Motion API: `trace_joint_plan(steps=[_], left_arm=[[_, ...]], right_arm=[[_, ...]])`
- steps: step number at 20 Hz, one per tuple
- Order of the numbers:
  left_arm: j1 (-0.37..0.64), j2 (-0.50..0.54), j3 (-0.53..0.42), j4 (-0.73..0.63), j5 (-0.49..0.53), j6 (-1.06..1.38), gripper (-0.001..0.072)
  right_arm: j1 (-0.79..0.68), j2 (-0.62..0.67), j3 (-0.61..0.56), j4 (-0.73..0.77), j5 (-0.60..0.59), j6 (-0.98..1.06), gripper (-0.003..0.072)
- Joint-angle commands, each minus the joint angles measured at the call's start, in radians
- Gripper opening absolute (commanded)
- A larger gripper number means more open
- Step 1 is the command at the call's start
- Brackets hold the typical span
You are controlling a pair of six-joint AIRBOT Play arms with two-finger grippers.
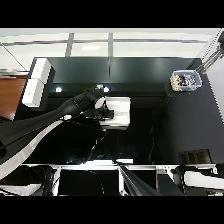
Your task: Fold the box and place the chain.
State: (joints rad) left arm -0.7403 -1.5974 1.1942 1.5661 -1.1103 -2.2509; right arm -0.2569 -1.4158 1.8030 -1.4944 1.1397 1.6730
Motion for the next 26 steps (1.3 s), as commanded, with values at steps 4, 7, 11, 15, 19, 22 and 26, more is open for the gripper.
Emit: trace_joint_plan(steps=[4,7,11,15,19,22,26], left_arm=[[0.001,-0.001,-0.001,0.000,0.002,0.000,0.0028],[0.001,-0.001,-0.001,0.000,0.002,0.000,0.0027],[0.001,-0.001,-0.001,0.000,0.002,0.000,0.0028],[0.001,-0.001,-0.001,0.000,0.002,0.000,0.0028],[0.001,-0.001,-0.001,0.000,0.002,0.000,0.0027],[0.001,-0.001,-0.001,0.000,0.002,0.000,0.0027],[0.001,-0.001,-0.001,0.000,0.002,0.000,0.0027]], right_arm=[[-0.001,0.209,0.001,0.318,0.143,-0.126,0.0013],[0.022,0.256,0.000,0.461,0.361,-0.219,0.0014],[0.149,0.347,-0.125,0.500,0.420,-0.240,0.0014],[0.315,0.390,-0.307,0.649,0.433,-0.277,0.0013],[0.483,0.383,-0.414,0.735,0.310,-0.305,0.0005],[0.575,0.351,-0.439,0.735,0.196,-0.304,0.0005],[0.643,0.269,-0.478,0.702,0.152,-0.299,0.0007]])
